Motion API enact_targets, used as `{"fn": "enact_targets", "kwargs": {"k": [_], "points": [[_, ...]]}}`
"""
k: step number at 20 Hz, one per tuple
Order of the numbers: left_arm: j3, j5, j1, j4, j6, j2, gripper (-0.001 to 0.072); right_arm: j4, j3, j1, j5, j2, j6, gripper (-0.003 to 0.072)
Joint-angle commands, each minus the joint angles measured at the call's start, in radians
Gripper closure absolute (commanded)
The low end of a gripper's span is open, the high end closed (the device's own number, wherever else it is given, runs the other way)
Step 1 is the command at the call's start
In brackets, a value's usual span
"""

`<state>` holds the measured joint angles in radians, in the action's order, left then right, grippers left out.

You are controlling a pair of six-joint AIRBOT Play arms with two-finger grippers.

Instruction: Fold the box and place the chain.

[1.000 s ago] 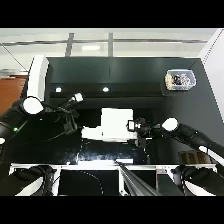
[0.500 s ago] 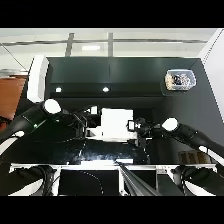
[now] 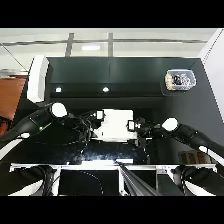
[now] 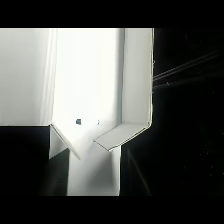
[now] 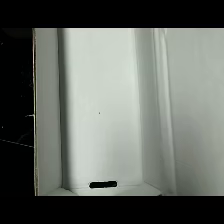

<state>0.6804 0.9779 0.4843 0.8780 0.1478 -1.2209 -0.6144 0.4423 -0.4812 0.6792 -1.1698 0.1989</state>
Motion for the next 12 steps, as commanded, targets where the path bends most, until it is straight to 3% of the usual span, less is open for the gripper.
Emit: {"fn": "enact_targets", "kwargs": {"k": [1,6,8,12], "points": [[-0.003,-0.023,0.003,0.003,0.016,-0.001,0.0319,0.000,0.000,-0.001,0.000,0.000,0.000,0.0119],[-0.004,-0.071,0.012,0.000,0.016,-0.001,0.0320,0.000,0.000,-0.001,0.000,-0.001,0.000,0.0119],[-0.005,-0.107,0.038,-0.001,0.016,-0.001,0.0370,0.000,0.000,-0.001,0.000,0.000,0.000,0.0119],[-0.005,-0.164,0.114,0.007,0.019,-0.002,0.0376,0.000,0.000,-0.001,-0.001,0.000,0.000,0.0120]]}}
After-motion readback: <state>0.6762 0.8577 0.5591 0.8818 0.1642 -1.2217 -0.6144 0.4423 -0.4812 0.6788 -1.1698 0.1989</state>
